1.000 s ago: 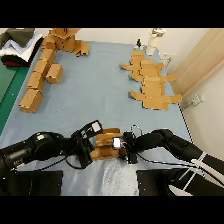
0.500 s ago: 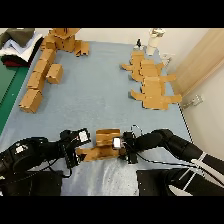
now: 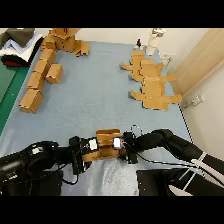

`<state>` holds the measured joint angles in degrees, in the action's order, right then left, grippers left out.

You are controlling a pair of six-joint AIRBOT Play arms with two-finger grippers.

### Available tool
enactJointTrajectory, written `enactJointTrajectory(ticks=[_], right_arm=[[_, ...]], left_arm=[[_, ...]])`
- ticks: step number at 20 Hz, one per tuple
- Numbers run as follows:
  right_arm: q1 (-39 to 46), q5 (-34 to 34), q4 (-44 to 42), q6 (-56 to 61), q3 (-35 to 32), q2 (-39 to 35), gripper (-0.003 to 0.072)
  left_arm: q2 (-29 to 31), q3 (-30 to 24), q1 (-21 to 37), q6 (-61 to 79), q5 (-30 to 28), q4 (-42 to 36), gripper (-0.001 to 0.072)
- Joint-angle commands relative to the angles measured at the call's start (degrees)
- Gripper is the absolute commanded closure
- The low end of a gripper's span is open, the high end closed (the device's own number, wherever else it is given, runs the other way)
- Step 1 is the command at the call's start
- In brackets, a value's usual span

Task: Fold the box.

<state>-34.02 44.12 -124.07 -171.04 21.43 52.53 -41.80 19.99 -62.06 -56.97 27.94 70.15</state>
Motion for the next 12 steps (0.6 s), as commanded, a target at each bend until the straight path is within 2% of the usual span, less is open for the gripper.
enactJointTrajectory(ticks=[1,4,6,8,9,10,11,12], right_arm=[[0.0,0.0,0.0,0.0,0.0,0.0,0.0161],[0.0,0.0,0.0,0.0,0.0,0.0,0.0161],[0.0,0.0,0.0,0.0,0.0,0.0,0.0161],[0.0,0.0,0.0,0.0,0.0,0.0,0.0161],[0.0,0.0,0.0,0.0,0.0,0.0,0.0161],[0.0,0.0,0.0,0.0,0.0,0.0,0.0161],[0.0,0.0,0.0,0.0,0.0,0.0,0.0161],[0.0,0.0,0.0,0.0,0.0,0.0,0.0161]], left_arm=[[-4.4,0.0,-1.5,0.2,-4.7,-3.4,0.0051],[-6.0,0.0,-1.6,0.2,-5.8,-3.8,0.0059],[-6.1,0.0,-1.6,0.2,-7.6,-3.9,0.0283],[-6.1,0.0,-1.6,0.4,-9.0,-3.9,0.0302],[-6.1,0.0,-1.6,0.6,-9.5,-3.9,0.0350],[-6.1,0.0,-1.6,0.7,-9.9,-3.9,0.0485],[-6.1,0.0,-1.6,1.1,-10.1,-3.9,0.0546],[-6.1,0.0,-1.6,1.9,-10.3,-3.9,0.0546]])
